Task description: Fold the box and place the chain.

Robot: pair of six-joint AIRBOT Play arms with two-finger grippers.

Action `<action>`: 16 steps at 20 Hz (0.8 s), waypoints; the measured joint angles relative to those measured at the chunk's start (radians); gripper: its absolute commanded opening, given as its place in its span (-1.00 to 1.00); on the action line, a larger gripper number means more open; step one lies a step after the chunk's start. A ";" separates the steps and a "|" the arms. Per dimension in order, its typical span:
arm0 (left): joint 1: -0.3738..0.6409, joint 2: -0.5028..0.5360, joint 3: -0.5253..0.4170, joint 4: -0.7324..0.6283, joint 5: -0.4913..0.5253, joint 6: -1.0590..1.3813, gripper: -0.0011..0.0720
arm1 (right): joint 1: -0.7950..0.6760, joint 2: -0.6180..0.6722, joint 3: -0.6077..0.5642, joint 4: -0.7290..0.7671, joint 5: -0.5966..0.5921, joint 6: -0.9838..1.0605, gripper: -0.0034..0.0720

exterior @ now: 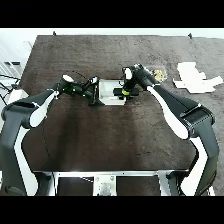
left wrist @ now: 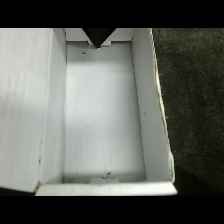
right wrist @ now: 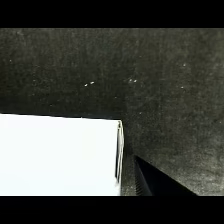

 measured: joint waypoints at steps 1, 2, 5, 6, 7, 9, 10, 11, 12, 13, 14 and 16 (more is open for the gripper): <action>0.000 0.000 0.000 0.000 0.000 0.000 -0.01 | 0.000 0.002 0.000 0.000 0.000 0.001 0.11; 0.000 0.000 0.000 0.000 0.000 0.000 -0.01 | 0.000 0.005 0.000 -0.001 0.001 0.001 0.16; 0.000 0.000 0.000 0.000 0.000 0.000 -0.01 | -0.002 0.019 0.000 -0.003 0.013 0.001 0.38; 0.000 0.000 0.000 0.000 0.000 0.000 -0.01 | -0.002 0.027 0.000 -0.004 0.019 0.001 0.46; 0.000 0.000 0.000 0.000 0.000 0.000 -0.01 | -0.002 0.037 0.000 -0.004 0.022 0.001 0.46; 0.000 0.000 0.000 0.000 0.000 0.000 -0.01 | -0.002 0.061 0.000 -0.004 0.027 -0.001 0.46; 0.000 0.000 0.000 0.000 0.000 0.000 -0.01 | -0.002 0.076 0.000 -0.005 0.027 -0.008 0.46; 0.000 0.000 0.000 0.000 0.000 0.000 -0.01 | -0.002 0.095 0.000 -0.005 0.029 -0.019 0.46; 0.000 0.000 0.000 0.000 0.000 0.000 -0.01 | -0.002 0.114 0.000 -0.006 0.030 -0.032 0.45; 0.000 0.000 0.000 0.000 0.000 0.000 -0.01 | -0.002 0.139 0.000 -0.013 0.030 -0.050 0.45; 0.000 0.000 0.000 0.000 0.000 0.000 -0.01 | -0.002 0.163 0.000 -0.028 0.027 -0.066 0.45; 0.000 0.000 0.000 0.000 0.000 0.000 -0.01 | -0.003 0.212 0.000 -0.086 0.011 -0.111 0.45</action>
